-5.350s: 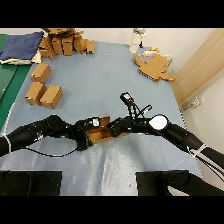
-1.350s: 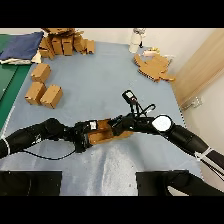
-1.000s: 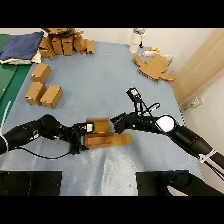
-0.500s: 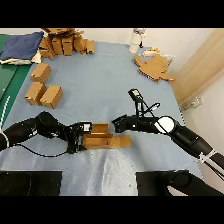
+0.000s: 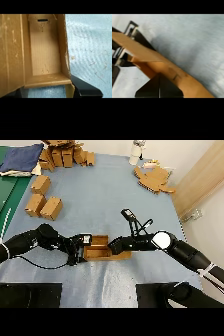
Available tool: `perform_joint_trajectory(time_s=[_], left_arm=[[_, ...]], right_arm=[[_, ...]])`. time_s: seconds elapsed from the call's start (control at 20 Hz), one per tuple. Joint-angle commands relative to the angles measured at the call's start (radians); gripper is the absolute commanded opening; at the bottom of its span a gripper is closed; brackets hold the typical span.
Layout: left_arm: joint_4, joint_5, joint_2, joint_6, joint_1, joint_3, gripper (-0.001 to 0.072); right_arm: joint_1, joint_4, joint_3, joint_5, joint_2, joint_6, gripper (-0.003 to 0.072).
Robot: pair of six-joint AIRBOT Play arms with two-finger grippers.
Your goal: Fold the box.
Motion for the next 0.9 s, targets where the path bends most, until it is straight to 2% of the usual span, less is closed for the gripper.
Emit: perform_joint_trajectory(time_s=[0.0, 0.1, 0.2, 0.3, 0.45, 0.65, 0.85], left_arm=[[0.006, 0.000, 0.000, 0.000, 0.000, 0.001, 0.0013], [0.006, 0.001, 0.000, 0.000, 0.000, 0.001, 0.0013], [0.007, 0.001, 0.000, 0.000, 0.000, 0.001, 0.0013], [0.007, 0.001, 0.000, 0.000, 0.000, 0.001, 0.0013], [0.007, 0.001, 0.000, 0.000, 0.000, 0.001, 0.0013], [0.007, 0.001, 0.000, 0.000, 0.000, 0.001, 0.0013], [0.033, 0.000, 0.000, -0.001, 0.000, 0.001, 0.0013]], right_arm=[[0.055, 0.127, 0.001, -0.078, -0.001, -0.085, 0.0000], [0.065, 0.128, 0.001, -0.165, -0.002, -0.103, 0.0001], [0.065, 0.135, 0.001, -0.199, -0.018, -0.108, 0.0000], [0.078, 0.143, 0.001, -0.209, -0.062, -0.114, 0.0001], [0.103, 0.169, 0.011, -0.311, -0.135, -0.178, 0.0000], [0.102, 0.167, 0.051, -0.344, -0.243, -0.223, 0.0000], [0.102, 0.163, 0.069, -0.380, -0.294, -0.257, 0.0000]])
